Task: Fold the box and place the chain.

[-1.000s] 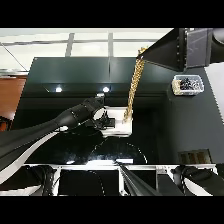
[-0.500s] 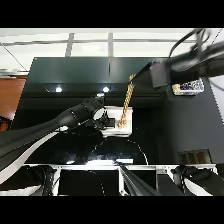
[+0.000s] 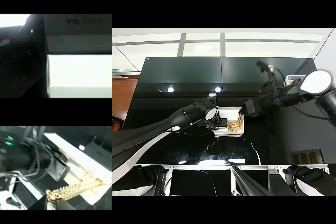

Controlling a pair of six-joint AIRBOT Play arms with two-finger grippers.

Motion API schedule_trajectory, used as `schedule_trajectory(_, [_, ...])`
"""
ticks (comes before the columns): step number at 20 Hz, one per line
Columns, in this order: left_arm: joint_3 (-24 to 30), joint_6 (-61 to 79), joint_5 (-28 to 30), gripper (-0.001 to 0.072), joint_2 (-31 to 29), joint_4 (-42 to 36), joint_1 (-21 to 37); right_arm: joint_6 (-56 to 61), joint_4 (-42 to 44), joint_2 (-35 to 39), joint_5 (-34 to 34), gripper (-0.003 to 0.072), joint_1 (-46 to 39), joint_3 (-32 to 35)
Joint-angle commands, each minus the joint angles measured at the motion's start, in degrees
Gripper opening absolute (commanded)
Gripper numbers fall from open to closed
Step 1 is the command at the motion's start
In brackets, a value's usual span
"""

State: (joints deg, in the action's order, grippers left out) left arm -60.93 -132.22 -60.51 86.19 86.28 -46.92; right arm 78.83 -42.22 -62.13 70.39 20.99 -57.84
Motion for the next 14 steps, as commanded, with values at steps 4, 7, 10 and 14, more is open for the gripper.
schedule_trajectory(4, [0.02, 0.0, 0.02, 0.0028, 0.0, 0.0, 0.0, 0.98, -2.47, 0.04, -5.97, 0.0009, 2.62, 8.15])
schedule_trajectory(7, [0.02, 0.0, 0.02, 0.0028, 0.0, 0.02, 0.0, 1.09, -2.4, 0.04, -9.07, 0.001, 2.75, 9.62])
schedule_trajectory(10, [0.02, 0.0, 0.04, 0.0028, 0.0, 0.0, 0.0, 1.25, -2.51, 0.04, -10.62, 0.0368, 2.71, 9.66])
schedule_trajectory(14, [0.04, 0.0, -0.04, 0.0028, 0.0, 0.02, 0.0, 2.12, -11.54, 2.05, -6.27, 0.0388, -1.66, 7.78])
